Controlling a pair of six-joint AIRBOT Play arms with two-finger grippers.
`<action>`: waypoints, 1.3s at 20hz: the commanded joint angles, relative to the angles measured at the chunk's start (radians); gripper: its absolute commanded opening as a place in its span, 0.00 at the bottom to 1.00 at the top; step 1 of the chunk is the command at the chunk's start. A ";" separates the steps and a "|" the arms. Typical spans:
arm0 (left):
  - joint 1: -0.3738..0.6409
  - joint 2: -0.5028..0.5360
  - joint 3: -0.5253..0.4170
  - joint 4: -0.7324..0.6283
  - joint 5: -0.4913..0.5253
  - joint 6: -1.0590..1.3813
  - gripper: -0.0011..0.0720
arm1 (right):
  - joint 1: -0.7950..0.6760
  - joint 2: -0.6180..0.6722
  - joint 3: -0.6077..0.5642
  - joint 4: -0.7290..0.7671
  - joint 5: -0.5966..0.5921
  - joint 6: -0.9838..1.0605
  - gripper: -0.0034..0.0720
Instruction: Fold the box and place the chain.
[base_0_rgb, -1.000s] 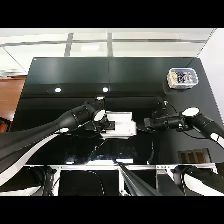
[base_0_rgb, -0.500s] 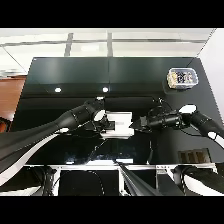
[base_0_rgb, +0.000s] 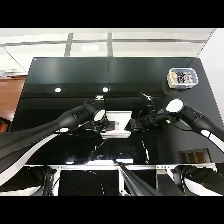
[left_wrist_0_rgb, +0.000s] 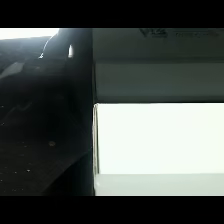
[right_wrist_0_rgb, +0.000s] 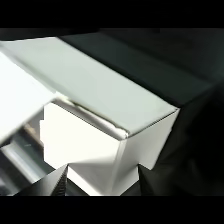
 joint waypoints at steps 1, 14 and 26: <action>0.000 0.001 0.000 0.000 -0.006 0.002 0.05 | 0.098 -0.001 0.069 -0.253 -0.065 0.244 0.70; 0.000 0.001 0.000 0.000 -0.003 0.002 0.05 | 0.297 -0.136 0.243 -0.720 0.020 0.793 0.70; 0.000 0.001 0.000 0.000 -0.005 0.002 0.05 | 0.376 -0.198 0.330 -0.782 0.114 0.921 0.53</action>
